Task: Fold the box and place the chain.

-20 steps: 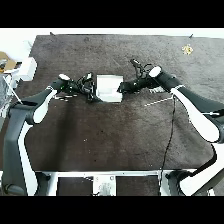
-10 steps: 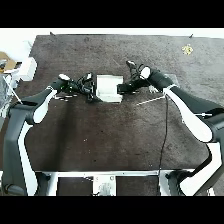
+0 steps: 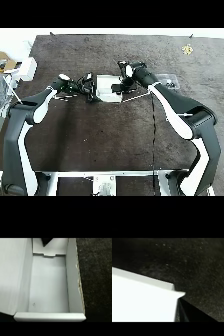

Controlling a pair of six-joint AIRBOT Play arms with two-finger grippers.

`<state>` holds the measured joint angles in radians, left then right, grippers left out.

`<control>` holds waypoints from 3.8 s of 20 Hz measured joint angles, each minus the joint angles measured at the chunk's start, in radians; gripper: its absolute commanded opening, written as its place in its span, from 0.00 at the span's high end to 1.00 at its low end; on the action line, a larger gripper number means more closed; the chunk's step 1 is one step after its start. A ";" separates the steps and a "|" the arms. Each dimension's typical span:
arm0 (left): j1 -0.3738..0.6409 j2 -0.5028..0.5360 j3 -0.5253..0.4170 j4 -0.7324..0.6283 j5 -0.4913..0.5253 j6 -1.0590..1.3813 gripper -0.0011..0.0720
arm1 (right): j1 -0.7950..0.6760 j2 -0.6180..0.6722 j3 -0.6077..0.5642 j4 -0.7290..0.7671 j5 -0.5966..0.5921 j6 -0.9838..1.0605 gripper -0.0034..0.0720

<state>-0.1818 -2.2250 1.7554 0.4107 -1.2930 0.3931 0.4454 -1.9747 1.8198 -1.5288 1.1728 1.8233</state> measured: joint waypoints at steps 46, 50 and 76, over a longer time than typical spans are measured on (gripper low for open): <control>0.000 0.000 0.000 0.000 -0.001 0.000 0.50 | 0.037 0.047 0.026 -0.125 0.053 0.153 0.45; 0.000 0.000 0.000 0.000 -0.001 0.000 0.50 | 0.011 0.128 0.081 -0.143 0.073 -0.014 0.75; 0.000 0.000 0.000 0.000 0.000 0.000 0.50 | -0.451 -0.031 0.117 0.008 0.100 -0.383 0.70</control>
<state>-0.1814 -2.2250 1.7554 0.4103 -1.2930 0.3931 -0.0051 -2.0056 1.9373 -1.5208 1.2728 1.4403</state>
